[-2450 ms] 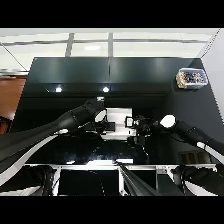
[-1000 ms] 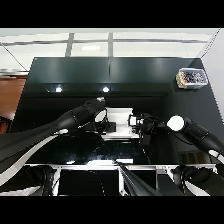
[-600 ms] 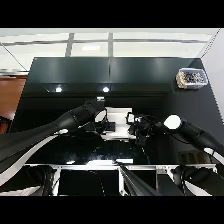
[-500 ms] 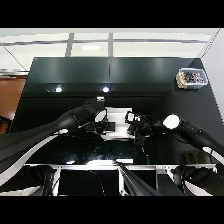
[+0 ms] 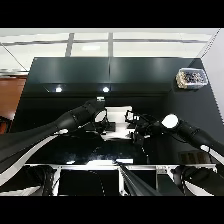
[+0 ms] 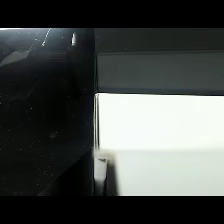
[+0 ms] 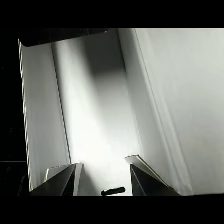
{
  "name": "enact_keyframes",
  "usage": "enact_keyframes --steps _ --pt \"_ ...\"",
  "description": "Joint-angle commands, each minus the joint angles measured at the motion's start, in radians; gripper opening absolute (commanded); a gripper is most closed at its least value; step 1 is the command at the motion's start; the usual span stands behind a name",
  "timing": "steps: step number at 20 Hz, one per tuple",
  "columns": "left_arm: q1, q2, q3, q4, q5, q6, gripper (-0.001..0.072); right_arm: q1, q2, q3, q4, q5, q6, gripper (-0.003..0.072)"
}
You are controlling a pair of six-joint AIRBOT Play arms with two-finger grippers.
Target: Fold the box and place the chain.
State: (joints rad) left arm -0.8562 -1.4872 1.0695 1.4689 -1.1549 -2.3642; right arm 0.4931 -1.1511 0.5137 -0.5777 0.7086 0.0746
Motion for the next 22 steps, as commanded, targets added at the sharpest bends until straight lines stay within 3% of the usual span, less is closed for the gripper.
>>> enact_keyframes --steps 1,2,3,4,5,6,7,8,12,17,20,22 --pt "0.000 0.000 0.001 0.000 0.002 0.000 0.0030 0.001 -0.001 0.000 0.005 0.002 0.000 0.0430" --pt "0.000 0.000 0.001 0.000 0.002 0.000 0.0030 0.001 -0.001 0.000 0.002 0.002 0.000 0.0372" --pt "0.000 0.000 0.001 0.000 0.002 0.000 0.0030 0.001 -0.001 0.000 0.002 0.002 0.001 0.0160" --pt "0.000 0.000 0.001 0.000 0.002 0.000 0.0030 0.002 -0.001 0.000 0.002 0.002 0.001 0.0143" --pt "0.000 0.000 0.001 0.000 0.002 0.000 0.0030 0.001 -0.001 0.000 0.007 0.001 0.003 0.0183" --pt "0.000 0.000 0.001 0.000 0.002 0.000 0.0030 0.001 -0.001 0.000 0.004 0.000 0.008 0.0342" --pt "0.000 0.000 0.001 0.000 0.002 0.000 0.0030 0.001 -0.001 0.000 0.000 0.000 0.008 0.0278" --pt "0.000 0.000 0.001 0.000 0.002 0.000 0.0030 0.000 0.000 0.000 -0.003 0.000 0.013 0.0068" --pt "0.001 0.000 0.001 0.009 0.029 0.000 0.0030 -0.066 0.034 0.011 -0.026 0.035 0.163 0.0061" --pt "0.001 0.000 0.001 0.008 0.028 0.000 0.0030 -0.369 0.203 0.103 -0.212 0.340 0.555 0.0060" --pt "0.000 0.000 0.001 0.008 0.028 0.000 0.0030 -0.620 0.228 0.068 -0.290 0.306 0.877 0.0041" --pt "0.000 0.000 0.001 0.008 0.028 0.000 0.0030 -0.729 0.213 -0.030 -0.285 0.245 1.071 0.0020"
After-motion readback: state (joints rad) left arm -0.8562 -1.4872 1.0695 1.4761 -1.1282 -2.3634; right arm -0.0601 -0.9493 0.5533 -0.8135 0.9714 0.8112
